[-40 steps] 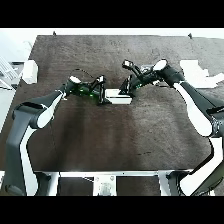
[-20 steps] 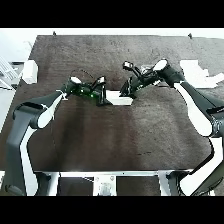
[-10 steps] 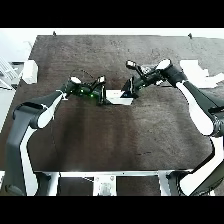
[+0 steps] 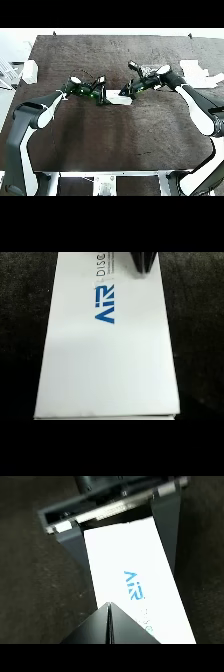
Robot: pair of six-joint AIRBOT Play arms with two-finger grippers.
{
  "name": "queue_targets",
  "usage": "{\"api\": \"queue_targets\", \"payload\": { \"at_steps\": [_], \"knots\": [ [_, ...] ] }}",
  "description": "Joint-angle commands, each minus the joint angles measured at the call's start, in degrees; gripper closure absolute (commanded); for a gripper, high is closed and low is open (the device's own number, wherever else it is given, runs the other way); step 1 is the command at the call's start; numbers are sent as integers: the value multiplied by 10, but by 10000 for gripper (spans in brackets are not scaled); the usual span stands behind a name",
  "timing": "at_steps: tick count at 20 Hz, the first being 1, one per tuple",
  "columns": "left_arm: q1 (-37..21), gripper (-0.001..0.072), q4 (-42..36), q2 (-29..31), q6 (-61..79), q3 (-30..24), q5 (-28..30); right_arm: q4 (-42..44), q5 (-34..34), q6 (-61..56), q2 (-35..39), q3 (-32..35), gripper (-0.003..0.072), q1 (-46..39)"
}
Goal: Fold the box and place the chain.
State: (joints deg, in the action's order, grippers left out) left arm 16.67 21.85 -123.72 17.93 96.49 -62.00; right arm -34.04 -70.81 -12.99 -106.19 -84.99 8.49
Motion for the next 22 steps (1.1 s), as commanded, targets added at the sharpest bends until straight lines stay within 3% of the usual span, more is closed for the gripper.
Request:
{"api": "queue_targets", "payload": {
  "at_steps": [1, 5, 8, 15, 22],
  "knots": [
    [0, 477, 0, 0, -1, 0, 0, -1, 59, -4, 0, 40, 682, 9],
    [0, 477, 0, 0, -1, 0, 0, -40, 58, -26, 0, 56, 682, 15],
    [0, 476, 0, 0, -1, 0, 0, -19, 57, -16, 23, 51, 682, 10],
    [0, 477, 0, 0, 1, 0, 0, 30, 57, -46, 201, 57, 682, -9],
    [0, 476, -1, 0, -1, 0, -2, 30, 91, -76, 382, 238, 682, -26]
  ]
}}
